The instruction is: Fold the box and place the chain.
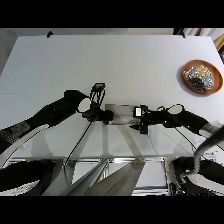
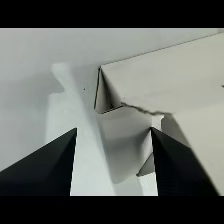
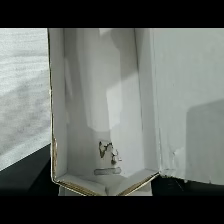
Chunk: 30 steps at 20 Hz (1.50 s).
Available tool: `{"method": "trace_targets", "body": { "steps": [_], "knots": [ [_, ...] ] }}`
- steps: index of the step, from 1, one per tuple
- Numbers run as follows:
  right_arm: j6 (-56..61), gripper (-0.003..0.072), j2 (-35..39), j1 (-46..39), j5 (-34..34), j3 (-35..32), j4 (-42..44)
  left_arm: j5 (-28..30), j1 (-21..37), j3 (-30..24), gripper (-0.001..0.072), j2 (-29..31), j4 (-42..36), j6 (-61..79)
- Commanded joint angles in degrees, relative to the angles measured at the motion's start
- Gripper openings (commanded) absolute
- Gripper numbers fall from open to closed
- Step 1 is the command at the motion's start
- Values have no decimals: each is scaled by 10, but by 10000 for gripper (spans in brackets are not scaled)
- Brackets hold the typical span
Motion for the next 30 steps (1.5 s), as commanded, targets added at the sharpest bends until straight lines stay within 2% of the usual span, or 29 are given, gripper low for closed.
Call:
{"method": "trace_targets", "body": {
  "steps": [1, 9, 12, 18, 20, 22, 27, 29, 30],
  "knots": [
    [0, 399, 0, 0, 0, 0, 0, -12, -11, 4, 510, -10, 11, -70],
    [0, 399, 0, 0, 0, 0, 0, -33, -28, 79, 483, -63, 0, -80],
    [0, 399, 0, 0, 0, 0, 0, -42, -28, 79, 431, -74, -2, -88],
    [0, 399, 0, 0, 0, 0, 0, -64, -33, 79, 429, -96, 1, -89],
    [0, 399, 0, 0, 0, 0, 0, -63, -35, 79, 385, -100, 1, -89],
    [0, 399, 0, 0, 0, 0, 0, -64, -36, 79, 382, -104, 1, -89],
    [0, 399, 0, 0, 0, 0, 0, -64, -36, 79, 245, -105, 1, -102],
    [0, 399, 0, 0, 0, 0, 0, -64, -36, 79, 149, -105, 1, -103],
    [0, 399, 0, 0, 0, 0, 0, -64, -36, 79, 149, -105, 1, -103]
  ]
}}
